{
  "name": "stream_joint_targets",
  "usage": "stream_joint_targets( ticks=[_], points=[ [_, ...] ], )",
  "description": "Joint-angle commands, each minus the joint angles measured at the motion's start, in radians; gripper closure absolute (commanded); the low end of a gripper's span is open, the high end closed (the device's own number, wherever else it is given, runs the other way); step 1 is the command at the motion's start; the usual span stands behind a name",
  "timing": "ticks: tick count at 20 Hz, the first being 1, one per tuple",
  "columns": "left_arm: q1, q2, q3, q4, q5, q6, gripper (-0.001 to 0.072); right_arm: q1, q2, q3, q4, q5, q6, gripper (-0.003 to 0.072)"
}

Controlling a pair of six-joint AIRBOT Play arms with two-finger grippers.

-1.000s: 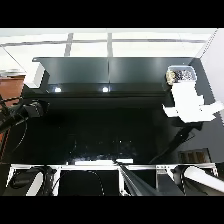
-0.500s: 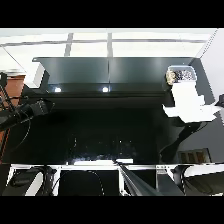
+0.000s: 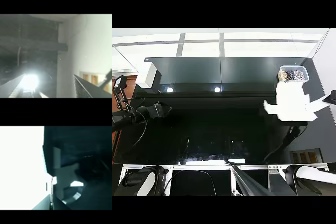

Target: Fold the box and place the chain.

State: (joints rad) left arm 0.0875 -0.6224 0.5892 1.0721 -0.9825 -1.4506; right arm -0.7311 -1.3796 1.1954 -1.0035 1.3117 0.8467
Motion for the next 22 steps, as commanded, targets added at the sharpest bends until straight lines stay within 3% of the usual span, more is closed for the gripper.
stream_joint_targets(
  ticks=[1,5,7,10,12,17,20,22],
  points=[
    [-0.001,-0.003,0.0,-0.053,-0.049,0.094,0.0003,0.042,0.221,-0.253,0.201,-0.051,-0.003,0.0667],
    [-0.002,-0.048,-0.001,-0.188,-0.048,0.2,0.0003,0.267,0.454,-0.558,0.341,-0.183,-0.002,0.0667],
    [-0.013,-0.106,0.0,-0.271,-0.04,0.247,0.0003,0.402,0.546,-0.702,0.458,-0.309,0.002,0.0667],
    [-0.066,-0.235,0.0,-0.426,-0.018,0.343,0.0003,0.593,0.575,-0.834,0.589,-0.472,0.002,0.0667],
    [-0.115,-0.347,0.012,-0.508,0.007,0.401,0.0003,0.719,0.575,-0.866,0.59,-0.558,0.004,0.0666],
    [-0.2,-0.647,0.156,-0.521,-0.011,0.404,0.0003,0.895,0.575,-0.874,0.584,-0.663,0.021,0.0666],
    [-0.22,-0.841,0.259,-0.639,-0.163,0.507,0.0004,0.908,0.575,-0.874,0.585,-0.678,0.036,0.0666],
    [-0.22,-0.938,0.325,-0.632,-0.214,0.497,0.0011,0.908,0.575,-0.874,0.584,-0.669,0.035,0.0666]
  ],
)
